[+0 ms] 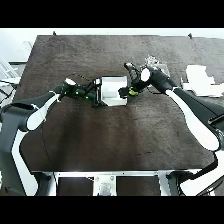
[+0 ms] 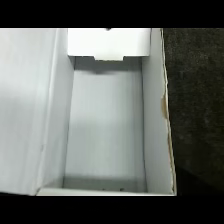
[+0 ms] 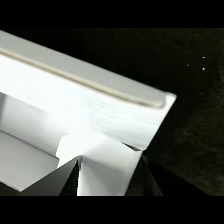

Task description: Fold the box and place the chain.

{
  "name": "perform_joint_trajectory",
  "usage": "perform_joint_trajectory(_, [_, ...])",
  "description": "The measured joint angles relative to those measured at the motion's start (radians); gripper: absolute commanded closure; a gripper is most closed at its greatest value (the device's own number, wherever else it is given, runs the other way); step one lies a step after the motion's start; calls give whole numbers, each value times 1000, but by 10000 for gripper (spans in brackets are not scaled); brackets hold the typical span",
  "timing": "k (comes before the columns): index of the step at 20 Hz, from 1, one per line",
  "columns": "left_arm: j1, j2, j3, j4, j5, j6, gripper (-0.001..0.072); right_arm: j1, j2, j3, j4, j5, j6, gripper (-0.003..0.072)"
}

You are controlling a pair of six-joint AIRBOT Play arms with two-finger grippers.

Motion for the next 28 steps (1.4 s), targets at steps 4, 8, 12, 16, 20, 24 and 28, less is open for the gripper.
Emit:
perform_joint_trajectory(4, [-1,0,0,1,-7,1,399,15,-21,28,-89,14,77,249])
perform_joint_trajectory(8, [-1,0,0,0,-6,2,399,20,-37,39,-163,43,134,248])
perform_joint_trajectory(12, [-2,0,0,0,-6,2,399,21,-43,51,-198,66,160,251])
perform_joint_trajectory(16, [-2,0,0,0,-5,2,400,37,-48,67,-212,85,177,260])
perform_joint_trajectory(20, [-2,0,0,0,-4,2,399,48,-64,73,-215,115,206,291])
perform_joint_trajectory(24, [-2,0,0,0,-3,3,400,55,-76,75,-215,131,242,407])
perform_joint_trajectory(28, [-2,0,0,0,-3,3,400,58,-87,76,-214,135,283,502])
